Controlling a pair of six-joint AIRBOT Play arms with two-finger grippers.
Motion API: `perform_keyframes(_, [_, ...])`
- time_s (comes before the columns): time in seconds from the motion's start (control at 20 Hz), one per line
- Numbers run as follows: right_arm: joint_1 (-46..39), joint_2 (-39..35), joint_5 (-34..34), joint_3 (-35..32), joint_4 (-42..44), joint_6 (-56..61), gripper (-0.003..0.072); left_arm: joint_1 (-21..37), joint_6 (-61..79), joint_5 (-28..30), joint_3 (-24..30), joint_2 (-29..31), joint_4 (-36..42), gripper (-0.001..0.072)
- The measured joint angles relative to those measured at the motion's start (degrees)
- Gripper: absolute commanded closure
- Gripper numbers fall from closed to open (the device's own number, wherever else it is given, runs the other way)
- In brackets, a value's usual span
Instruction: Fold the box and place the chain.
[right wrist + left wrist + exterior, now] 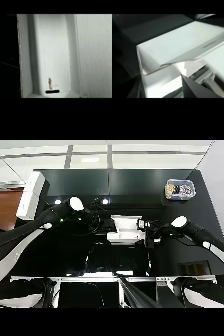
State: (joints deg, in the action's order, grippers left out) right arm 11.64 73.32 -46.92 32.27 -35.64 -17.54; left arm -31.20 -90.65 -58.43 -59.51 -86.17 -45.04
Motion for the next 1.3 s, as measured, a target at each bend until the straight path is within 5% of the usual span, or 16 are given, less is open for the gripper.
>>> perform_keyframes(0.8, [0.00,0.00,0.02,0.00,0.02,0.00,0.0426,-9.18,-25.03,2.29,-3.19,0.00,-21.38,0.0158])
perform_keyframes(1.3, [0.00,0.00,0.00,-0.02,0.02,0.00,0.0426,-16.15,-37.64,-8.31,-10.62,-4.22,-41.00,0.0159])
